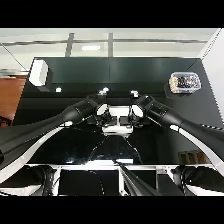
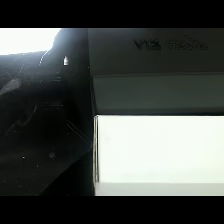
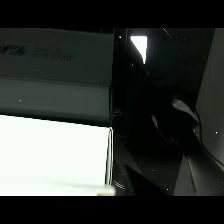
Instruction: Fold the box and place the chain.
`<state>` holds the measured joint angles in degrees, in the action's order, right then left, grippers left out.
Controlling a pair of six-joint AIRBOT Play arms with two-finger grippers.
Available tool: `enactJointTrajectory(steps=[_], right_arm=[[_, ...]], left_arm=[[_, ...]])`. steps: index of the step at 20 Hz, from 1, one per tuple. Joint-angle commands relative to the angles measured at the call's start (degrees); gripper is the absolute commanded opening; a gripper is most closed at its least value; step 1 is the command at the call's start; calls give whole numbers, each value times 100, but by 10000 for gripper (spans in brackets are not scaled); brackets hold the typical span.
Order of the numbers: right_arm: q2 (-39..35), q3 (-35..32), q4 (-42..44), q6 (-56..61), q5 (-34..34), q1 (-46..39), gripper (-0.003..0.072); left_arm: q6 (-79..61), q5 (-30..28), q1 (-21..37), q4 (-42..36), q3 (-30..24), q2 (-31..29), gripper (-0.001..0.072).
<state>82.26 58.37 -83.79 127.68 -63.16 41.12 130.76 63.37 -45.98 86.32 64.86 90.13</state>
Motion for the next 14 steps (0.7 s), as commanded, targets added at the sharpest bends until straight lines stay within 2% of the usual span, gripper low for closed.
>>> enactJointTrajectory(steps=[1,7,8,9,10,11,14], right_arm=[[31,7,-28,149,-11,7,229],[42,7,-13,245,31,7,221],[42,7,-4,245,31,7,180],[42,7,-2,245,33,7,172],[42,7,0,247,39,9,60],[42,7,15,247,50,7,7],[42,7,17,247,76,7,12]], left_arm=[[-2,-7,2,2,-2,0,28],[-2,20,2,0,-2,0,28],[-2,17,2,0,-2,0,28],[-2,17,2,0,-2,0,28],[-2,17,2,0,-2,0,29],[-2,17,2,0,-2,0,29],[-2,15,2,0,-2,0,28]])
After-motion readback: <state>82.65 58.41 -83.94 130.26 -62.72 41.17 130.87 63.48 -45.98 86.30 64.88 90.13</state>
